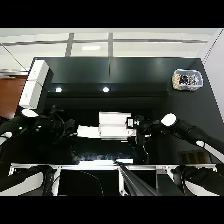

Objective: Fold the box and place the chain.

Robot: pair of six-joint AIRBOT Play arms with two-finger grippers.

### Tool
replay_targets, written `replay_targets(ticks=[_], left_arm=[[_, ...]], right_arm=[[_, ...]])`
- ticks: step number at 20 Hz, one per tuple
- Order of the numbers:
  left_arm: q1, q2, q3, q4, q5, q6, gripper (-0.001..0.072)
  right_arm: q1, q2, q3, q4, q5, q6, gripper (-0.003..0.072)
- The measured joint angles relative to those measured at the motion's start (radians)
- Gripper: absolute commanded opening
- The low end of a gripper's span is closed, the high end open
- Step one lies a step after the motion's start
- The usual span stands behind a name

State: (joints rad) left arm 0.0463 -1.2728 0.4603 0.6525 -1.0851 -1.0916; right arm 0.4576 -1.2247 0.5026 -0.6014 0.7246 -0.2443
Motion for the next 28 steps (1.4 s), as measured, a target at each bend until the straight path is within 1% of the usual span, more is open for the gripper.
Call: replay_targets(ticks=[3, 6, 7, 8, 9, 10, 13, 16, 19, 22, 24, 26, 28], left_arm=[[-0.067, -0.026, 0.0, -0.069, 0.01, 0.053, 0.0032], [-0.115, -0.025, 0.01, -0.108, 0.016, 0.079, 0.0039], [-0.124, -0.015, 0.016, -0.116, 0.017, 0.089, 0.0136], [-0.129, 0.0, 0.022, -0.122, 0.019, 0.099, 0.0426], [-0.133, 0.017, 0.027, -0.123, 0.02, 0.109, 0.068], [-0.137, 0.039, 0.034, -0.125, 0.021, 0.118, 0.0696], [-0.158, 0.1, 0.048, -0.128, 0.023, 0.139, 0.0696], [-0.215, 0.135, 0.054, -0.127, 0.04, 0.144, 0.0696], [-0.303, 0.148, 0.058, -0.119, 0.115, 0.125, 0.0696], [-0.399, 0.153, 0.061, -0.101, 0.217, 0.057, 0.0696], [-0.462, 0.154, 0.069, -0.056, 0.284, -0.016, 0.0695], [-0.524, 0.151, 0.087, 0.018, 0.343, -0.117, 0.0689], [-0.583, 0.143, 0.119, 0.136, 0.372, -0.271, 0.0688]], right_arm=[[0.0, 0.0, 0.0, 0.0, 0.0, 0.0, 0.0479], [0.0, 0.0, 0.0, 0.0, 0.0, 0.0, 0.0479], [0.0, 0.0, 0.0, 0.0, 0.0, 0.0, 0.0479], [0.0, 0.0, 0.0, 0.0, 0.0, 0.0, 0.0479], [0.0, 0.0, 0.0, 0.0, 0.0, 0.0, 0.0479], [0.0, 0.0, 0.0, 0.0, 0.0, 0.0, 0.0479], [0.0, 0.0, 0.0, 0.0, 0.0, 0.0, 0.0479], [0.0, 0.0, 0.0, 0.0, 0.0, 0.0, 0.0479], [0.0, 0.0, 0.0, 0.0, 0.0, 0.0, 0.0478], [0.0, 0.0, 0.0, 0.0, 0.0, 0.0, 0.0478], [0.0, 0.0, 0.0, 0.0, 0.0, 0.0, 0.0479], [0.0, 0.0, 0.0, 0.0, 0.0, 0.0, 0.0479], [0.0, 0.0, 0.0, 0.0, 0.0, 0.0, 0.0479]])
